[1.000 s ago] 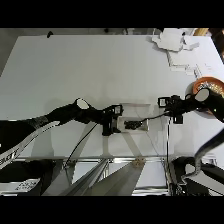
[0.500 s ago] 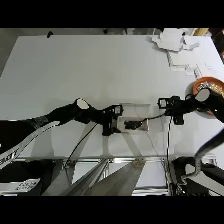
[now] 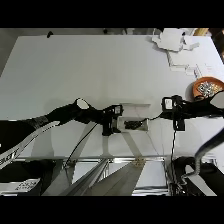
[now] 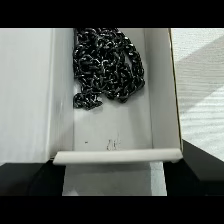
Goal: Fold the box and place the chain.
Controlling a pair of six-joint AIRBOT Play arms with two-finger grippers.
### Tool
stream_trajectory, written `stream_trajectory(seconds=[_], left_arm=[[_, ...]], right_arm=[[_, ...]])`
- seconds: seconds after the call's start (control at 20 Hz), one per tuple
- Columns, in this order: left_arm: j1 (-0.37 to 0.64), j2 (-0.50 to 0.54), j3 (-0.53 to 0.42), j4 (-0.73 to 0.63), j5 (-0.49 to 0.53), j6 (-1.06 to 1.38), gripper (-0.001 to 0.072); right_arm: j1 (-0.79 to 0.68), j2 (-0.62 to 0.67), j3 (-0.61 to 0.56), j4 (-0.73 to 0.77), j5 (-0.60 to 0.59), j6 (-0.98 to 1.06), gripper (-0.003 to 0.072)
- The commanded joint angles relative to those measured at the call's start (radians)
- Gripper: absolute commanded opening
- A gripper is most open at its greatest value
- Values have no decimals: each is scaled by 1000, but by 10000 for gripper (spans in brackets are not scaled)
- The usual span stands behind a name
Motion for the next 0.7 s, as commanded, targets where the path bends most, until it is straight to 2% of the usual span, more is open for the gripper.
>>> stream_trajectory(seconds=[0.0, 0.35, 0.65], left_arm=[[0, 0, 0, 0, 0, 0, 210], [0, 0, 0, 0, 0, 0, 210], [0, 0, 0, 0, 0, 0, 210]], right_arm=[[121, 63, 0, 165, 51, 52, 19], [365, 47, 0, 215, -205, 52, 20], [386, -64, 0, 224, -244, 60, 20]])
